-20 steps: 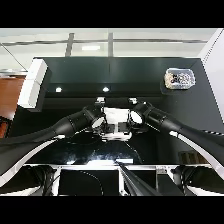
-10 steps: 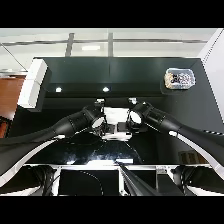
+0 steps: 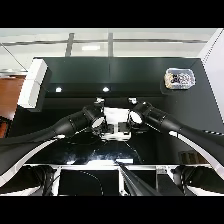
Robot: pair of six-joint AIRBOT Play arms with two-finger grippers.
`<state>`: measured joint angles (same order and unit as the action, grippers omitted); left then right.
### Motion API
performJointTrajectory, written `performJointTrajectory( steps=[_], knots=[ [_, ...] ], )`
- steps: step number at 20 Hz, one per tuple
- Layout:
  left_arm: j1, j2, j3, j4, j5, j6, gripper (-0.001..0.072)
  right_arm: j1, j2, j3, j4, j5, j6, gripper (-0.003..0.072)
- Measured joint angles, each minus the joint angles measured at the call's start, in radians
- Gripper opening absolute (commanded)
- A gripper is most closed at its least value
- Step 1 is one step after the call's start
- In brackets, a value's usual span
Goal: Fold the box and place the chain.
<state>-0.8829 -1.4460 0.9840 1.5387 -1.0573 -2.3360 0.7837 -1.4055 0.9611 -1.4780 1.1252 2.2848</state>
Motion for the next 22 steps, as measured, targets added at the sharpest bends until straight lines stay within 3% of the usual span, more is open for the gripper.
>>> performJointTrajectory(
  steps=[6,11,15,16,17,22],
  knots=[
    [0.0,0.0,0.0,0.0,0.003,0.0,0.0029,-0.029,0.077,0.011,-0.001,0.027,-0.038,0.0385],
    [0.0,0.0,0.0,-0.002,0.007,-0.001,0.0029,-0.129,0.243,0.031,-0.023,0.092,-0.159,0.0385],
    [0.0,0.0,0.0,-0.002,0.007,-0.002,0.0029,-0.257,0.392,0.038,-0.225,0.109,-0.216,0.0386],
    [0.0,0.0,0.0,-0.003,0.007,-0.002,0.0029,-0.299,0.409,0.038,-0.287,0.105,-0.222,0.0432],
    [0.0,0.0,0.0,-0.003,0.007,-0.002,0.0029,-0.352,0.42,0.039,-0.344,0.09,-0.225,0.0711],
    [0.0,0.0,0.0,-0.003,0.006,-0.003,0.0029,-0.639,0.346,0.062,-0.426,-0.17,-0.24,0.0701]
  ],
)
